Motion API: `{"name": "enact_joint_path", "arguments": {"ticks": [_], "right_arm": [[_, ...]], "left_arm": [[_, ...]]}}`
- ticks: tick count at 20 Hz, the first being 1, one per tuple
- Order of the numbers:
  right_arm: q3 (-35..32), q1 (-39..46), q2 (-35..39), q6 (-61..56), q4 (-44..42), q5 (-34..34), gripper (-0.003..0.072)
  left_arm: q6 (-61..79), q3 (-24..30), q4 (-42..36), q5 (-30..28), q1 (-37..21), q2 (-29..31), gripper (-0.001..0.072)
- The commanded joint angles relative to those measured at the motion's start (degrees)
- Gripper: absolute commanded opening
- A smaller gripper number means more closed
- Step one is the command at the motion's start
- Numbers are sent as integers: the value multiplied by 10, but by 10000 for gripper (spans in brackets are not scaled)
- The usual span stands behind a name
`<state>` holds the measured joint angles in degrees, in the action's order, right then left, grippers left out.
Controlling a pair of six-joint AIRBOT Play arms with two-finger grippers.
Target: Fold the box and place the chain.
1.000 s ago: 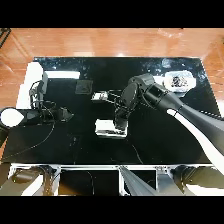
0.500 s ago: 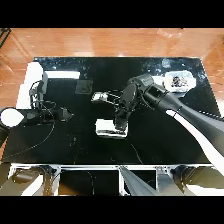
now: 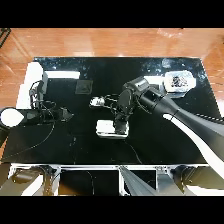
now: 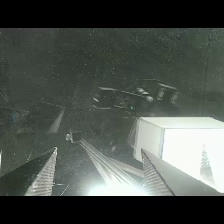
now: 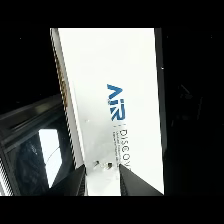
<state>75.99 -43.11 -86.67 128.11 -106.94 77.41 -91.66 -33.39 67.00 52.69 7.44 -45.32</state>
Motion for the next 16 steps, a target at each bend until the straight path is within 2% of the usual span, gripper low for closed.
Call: {"name": "enact_joint_path", "arguments": {"ticks": [1,4,5,16], "right_arm": [[0,-3,0,-7,5,-2,230],[0,-3,0,-7,5,-1,232],[0,-4,0,-7,5,2,270],[-2,-23,0,-11,2,-2,267]], "left_arm": [[0,0,0,0,0,0,621],[0,0,0,0,0,0,622],[0,0,0,0,0,0,622],[0,0,0,0,0,0,622]]}}
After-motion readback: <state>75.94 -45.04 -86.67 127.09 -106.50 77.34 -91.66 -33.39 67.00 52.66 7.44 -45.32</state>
